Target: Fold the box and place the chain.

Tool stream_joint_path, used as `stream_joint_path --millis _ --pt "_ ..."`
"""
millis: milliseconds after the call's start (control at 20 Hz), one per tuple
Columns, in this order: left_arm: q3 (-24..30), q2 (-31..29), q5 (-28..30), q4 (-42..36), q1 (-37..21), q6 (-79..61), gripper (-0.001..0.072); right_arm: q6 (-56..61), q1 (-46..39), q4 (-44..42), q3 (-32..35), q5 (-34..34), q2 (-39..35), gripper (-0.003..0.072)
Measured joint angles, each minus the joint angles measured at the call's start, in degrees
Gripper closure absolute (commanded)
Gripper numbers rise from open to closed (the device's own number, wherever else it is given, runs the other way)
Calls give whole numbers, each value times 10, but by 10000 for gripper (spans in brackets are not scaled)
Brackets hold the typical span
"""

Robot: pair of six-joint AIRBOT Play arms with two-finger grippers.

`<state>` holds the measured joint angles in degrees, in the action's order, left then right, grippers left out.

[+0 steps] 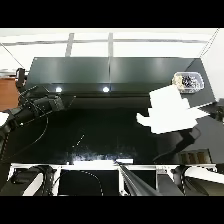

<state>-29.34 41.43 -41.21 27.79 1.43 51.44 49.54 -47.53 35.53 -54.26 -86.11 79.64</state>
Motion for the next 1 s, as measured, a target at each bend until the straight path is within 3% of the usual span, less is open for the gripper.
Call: stream_joint_path --millis 350,600,800,1000 --pt "0 17 21 0 87 -17 0 28 258 -66 154 197 -176 675" --pt "0 63 44 0 158 -2 -1 -33 415 -101 277 328 -346 675" --pt "0 131 47 -22 189 38 -2 -60 482 -117 362 405 -438 675" --pt "-22 219 18 -65 194 48 -4 -69 504 -122 400 433 -466 674"
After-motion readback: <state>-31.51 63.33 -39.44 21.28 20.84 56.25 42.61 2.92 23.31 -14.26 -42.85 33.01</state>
